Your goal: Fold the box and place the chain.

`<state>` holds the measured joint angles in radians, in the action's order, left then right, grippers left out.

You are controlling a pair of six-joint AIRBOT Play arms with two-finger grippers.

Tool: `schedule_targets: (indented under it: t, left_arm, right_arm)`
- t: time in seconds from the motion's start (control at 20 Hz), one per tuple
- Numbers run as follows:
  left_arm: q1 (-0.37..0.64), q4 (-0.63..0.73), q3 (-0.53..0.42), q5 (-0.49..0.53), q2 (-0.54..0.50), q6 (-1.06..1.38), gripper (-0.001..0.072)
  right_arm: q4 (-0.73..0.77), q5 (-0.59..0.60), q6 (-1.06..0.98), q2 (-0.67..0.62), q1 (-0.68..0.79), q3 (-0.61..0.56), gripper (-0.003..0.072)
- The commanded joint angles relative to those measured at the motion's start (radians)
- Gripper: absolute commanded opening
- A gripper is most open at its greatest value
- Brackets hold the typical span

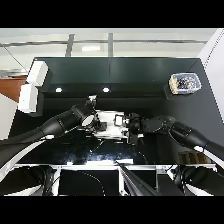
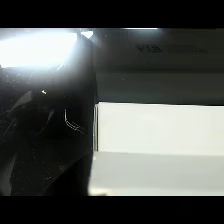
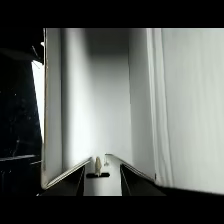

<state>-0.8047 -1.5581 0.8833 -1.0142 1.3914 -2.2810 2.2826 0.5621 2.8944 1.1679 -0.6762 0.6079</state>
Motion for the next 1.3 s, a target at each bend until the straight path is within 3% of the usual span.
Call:
schedule_targets:
  t: [0.0,0.1,0.15,0.2,0.35,0.4,0.45,0.5,0.55,0.7,0.75,0.8,1.05,1.25]
  left_arm:
    - [0.001,0.000,0.000,0.010,0.000,0.000,0.0025]
    - [0.001,0.001,0.000,0.009,0.000,0.000,0.0025]
    - [0.001,0.002,0.000,0.009,0.000,0.000,0.0025]
    - [0.001,0.003,0.000,0.009,0.000,0.000,0.0025]
    - [0.001,0.003,0.000,0.009,0.000,0.000,0.0025]
    - [0.001,0.003,0.000,0.009,0.000,0.000,0.0025]
    - [0.001,0.003,0.000,0.009,0.000,0.000,0.0025]
    - [0.001,0.003,0.000,0.009,0.000,0.000,0.0025]
    - [0.001,0.003,0.000,0.009,0.000,0.000,0.0025]
    - [0.001,0.004,0.000,0.009,0.000,0.000,0.0025]
    - [0.001,0.004,0.000,0.009,0.000,0.000,0.0025]
    - [0.001,0.004,0.000,0.009,0.000,0.000,0.0025]
    - [0.001,0.003,0.000,0.010,0.000,0.000,0.0025]
    - [0.001,0.003,0.000,0.009,0.000,0.000,0.0025]
  right_arm:
    - [0.013,-0.109,-0.045,0.028,-0.042,0.001,0.0258]
    - [0.013,-0.111,-0.053,0.039,-0.043,0.001,0.0257]
    - [0.012,-0.108,-0.053,0.039,-0.043,0.001,0.0183]
    - [0.012,-0.108,-0.053,0.039,-0.043,0.001,0.0171]
    - [0.012,-0.107,-0.064,0.039,-0.043,0.001,0.0173]
    - [0.012,-0.107,-0.064,0.039,-0.043,0.001,0.0202]
    - [0.010,-0.107,-0.064,0.039,-0.043,0.001,0.0466]
    - [0.010,-0.106,-0.064,0.039,-0.043,0.001,0.0464]
    - [0.010,-0.105,-0.064,0.039,-0.043,0.001,0.0335]
    - [0.010,-0.105,-0.068,0.039,-0.043,0.001,0.0336]
    - [0.010,-0.102,-0.085,0.038,-0.043,0.001,0.0282]
    - [0.010,-0.089,-0.093,0.034,-0.042,0.002,0.0064]
    - [-0.083,-0.001,-0.403,-0.066,0.057,0.002,0.0026]
    - [-0.090,0.234,-0.906,-0.225,0.309,0.002,0.0026]
